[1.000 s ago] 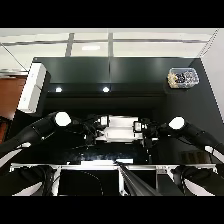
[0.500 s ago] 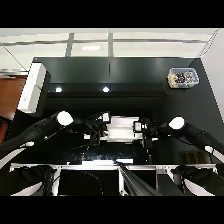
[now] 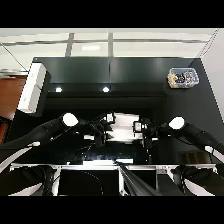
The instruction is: Fold the box and place the chain.
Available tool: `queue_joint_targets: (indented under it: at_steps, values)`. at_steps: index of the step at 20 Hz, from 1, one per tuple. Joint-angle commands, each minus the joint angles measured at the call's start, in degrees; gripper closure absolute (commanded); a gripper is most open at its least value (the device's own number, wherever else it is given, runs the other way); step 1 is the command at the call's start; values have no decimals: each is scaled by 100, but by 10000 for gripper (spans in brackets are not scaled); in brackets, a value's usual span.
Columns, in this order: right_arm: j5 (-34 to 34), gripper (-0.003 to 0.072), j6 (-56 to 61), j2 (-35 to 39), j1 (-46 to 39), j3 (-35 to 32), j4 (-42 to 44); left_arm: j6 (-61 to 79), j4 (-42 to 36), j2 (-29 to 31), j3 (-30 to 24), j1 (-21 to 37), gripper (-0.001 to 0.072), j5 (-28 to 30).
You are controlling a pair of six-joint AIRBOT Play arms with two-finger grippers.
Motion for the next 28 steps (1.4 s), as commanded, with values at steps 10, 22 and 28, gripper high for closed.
queue_joint_targets:
  at_steps: [10, 22, 28]
  values:
    - [4, 204, 0, -2, 7, -4, 2, -2835, 3171, 1644, 105, 1139, 607, -1202]
    - [2, 204, 0, -2, 7, -4, 0, -7342, 1322, 1574, -1379, 4214, 679, -2065]
    - [4, 204, 0, -2, 7, -2, 2, -6109, 26, -175, -1349, 3421, 681, -2118]
